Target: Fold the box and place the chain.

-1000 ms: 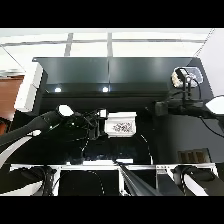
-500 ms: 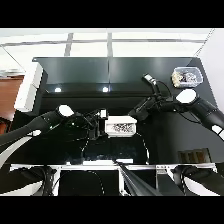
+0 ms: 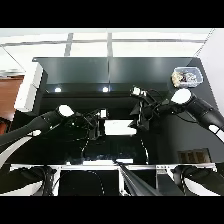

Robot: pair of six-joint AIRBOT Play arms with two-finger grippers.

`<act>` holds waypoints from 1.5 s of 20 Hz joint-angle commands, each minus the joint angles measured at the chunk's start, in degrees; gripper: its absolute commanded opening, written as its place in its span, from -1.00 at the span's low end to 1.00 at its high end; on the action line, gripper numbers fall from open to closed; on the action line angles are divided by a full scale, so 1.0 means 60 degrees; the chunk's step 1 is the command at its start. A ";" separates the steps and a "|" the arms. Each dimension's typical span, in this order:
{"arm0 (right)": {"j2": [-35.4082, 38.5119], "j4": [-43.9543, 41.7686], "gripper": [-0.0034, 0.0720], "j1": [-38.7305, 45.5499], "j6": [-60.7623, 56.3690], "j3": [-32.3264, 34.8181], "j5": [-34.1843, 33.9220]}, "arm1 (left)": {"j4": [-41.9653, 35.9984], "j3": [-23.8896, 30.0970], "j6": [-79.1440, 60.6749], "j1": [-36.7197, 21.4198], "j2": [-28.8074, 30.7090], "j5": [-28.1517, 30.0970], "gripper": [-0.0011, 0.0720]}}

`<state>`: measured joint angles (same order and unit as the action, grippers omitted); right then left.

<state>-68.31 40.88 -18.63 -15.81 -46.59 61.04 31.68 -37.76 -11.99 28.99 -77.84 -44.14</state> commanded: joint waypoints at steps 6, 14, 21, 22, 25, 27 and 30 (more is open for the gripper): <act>-0.0007 0.0572 0.94 -0.0321 -0.0022 -0.0007 0.0091 | -0.0004 0.0004 0.0000 0.0007 -0.0007 -0.0004 0.41; -0.0011 0.0718 0.14 -0.0616 -0.0335 -0.0007 0.0219 | -0.0007 0.0004 0.0000 0.0004 -0.0007 -0.0004 0.41; -0.0007 0.0732 -0.50 -0.0627 -0.0331 -0.0007 0.0270 | -0.0004 0.0004 0.0000 0.0004 -0.0007 -0.0004 0.41; -0.0011 0.0736 -0.50 -0.0627 -0.0331 -0.0007 0.0295 | -0.0007 0.0004 0.0000 0.0004 -0.0007 -0.0004 0.41; -0.0007 0.0732 -0.50 -0.0627 -0.0331 -0.0011 0.0291 | -0.0004 0.0004 0.0000 0.0004 -0.0007 -0.0004 0.41; -0.0007 0.0736 -0.50 -0.0627 -0.0331 -0.0007 0.0335 | -0.0004 0.0004 0.0000 0.0004 -0.0007 -0.0004 0.41; -0.0007 0.0962 -0.49 -0.0630 -0.0335 -0.0007 0.0514 | -0.0004 0.0004 0.0000 0.0004 -0.0007 -0.0004 0.41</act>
<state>-68.31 45.43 -22.33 -17.80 -46.65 62.92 31.64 -37.74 -12.03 28.99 -77.87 -44.16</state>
